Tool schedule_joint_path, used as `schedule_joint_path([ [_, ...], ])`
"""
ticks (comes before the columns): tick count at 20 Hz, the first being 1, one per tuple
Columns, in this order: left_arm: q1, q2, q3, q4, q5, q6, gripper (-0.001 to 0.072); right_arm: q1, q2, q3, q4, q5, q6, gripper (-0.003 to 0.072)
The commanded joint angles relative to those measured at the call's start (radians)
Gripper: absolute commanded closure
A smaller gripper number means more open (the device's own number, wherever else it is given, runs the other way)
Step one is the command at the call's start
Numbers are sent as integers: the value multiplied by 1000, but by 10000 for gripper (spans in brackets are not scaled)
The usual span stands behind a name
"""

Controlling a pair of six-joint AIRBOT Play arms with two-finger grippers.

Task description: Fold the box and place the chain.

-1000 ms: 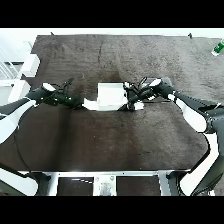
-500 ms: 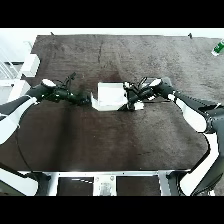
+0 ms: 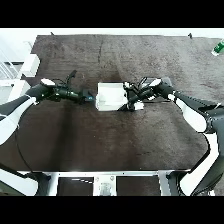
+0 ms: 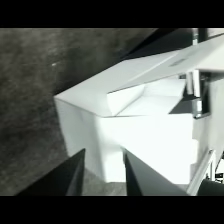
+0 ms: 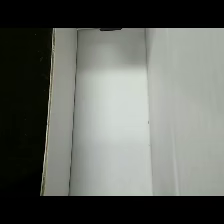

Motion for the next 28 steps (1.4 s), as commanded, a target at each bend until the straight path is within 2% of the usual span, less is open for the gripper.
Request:
schedule_joint_path([
  [1, -6, 12, 1, -2, 16, 1, 390, 1, 0, 0, 0, 0, 0, 141],
  [12, -58, 31, 4, 56, 63, -52, 389, 1, 0, 0, 1, 0, 0, 142],
  [17, -120, 42, 79, 266, 87, -232, 399, 1, 0, 0, 1, 0, 0, 141],
  [22, -172, 42, 145, 415, 90, -378, 399, 1, 0, 0, 1, 0, 0, 142],
  [28, -193, 42, 159, 463, 107, -447, 400, 1, 0, 0, 1, 0, 0, 142],
])
